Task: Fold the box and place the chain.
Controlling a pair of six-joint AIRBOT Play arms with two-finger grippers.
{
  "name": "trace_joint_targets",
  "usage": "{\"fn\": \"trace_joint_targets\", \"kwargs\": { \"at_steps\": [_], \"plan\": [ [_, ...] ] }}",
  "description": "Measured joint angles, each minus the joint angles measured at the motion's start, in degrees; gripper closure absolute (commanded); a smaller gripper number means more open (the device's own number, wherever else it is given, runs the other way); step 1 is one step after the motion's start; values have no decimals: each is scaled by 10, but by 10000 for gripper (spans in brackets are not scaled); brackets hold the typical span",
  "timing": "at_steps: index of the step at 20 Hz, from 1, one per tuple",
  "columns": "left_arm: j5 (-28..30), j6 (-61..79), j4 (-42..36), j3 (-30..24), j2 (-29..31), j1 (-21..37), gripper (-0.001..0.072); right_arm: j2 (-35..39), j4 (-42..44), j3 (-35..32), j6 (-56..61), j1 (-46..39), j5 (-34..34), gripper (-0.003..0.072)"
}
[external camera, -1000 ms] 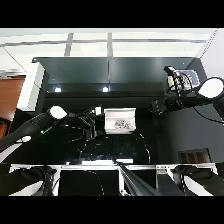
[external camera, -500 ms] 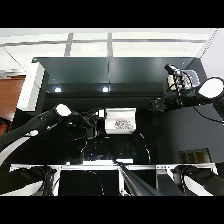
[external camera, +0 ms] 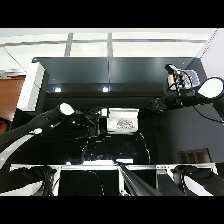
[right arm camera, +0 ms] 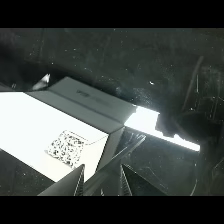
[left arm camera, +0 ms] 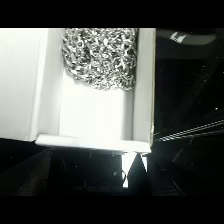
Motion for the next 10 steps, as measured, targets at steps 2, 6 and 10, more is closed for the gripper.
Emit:
{"fn": "trace_joint_targets", "kwargs": {
  "at_steps": [2,6,10],
  "plan": [
    [1,0,-1,7,-5,-1,-2,0,0,0,0,0,-1,410],
    [4,2,-2,16,-13,-3,-2,0,0,-1,0,0,-5,411],
    [5,2,-3,19,-15,-19,46,-2,0,-2,0,0,-14,410]
  ]
}}
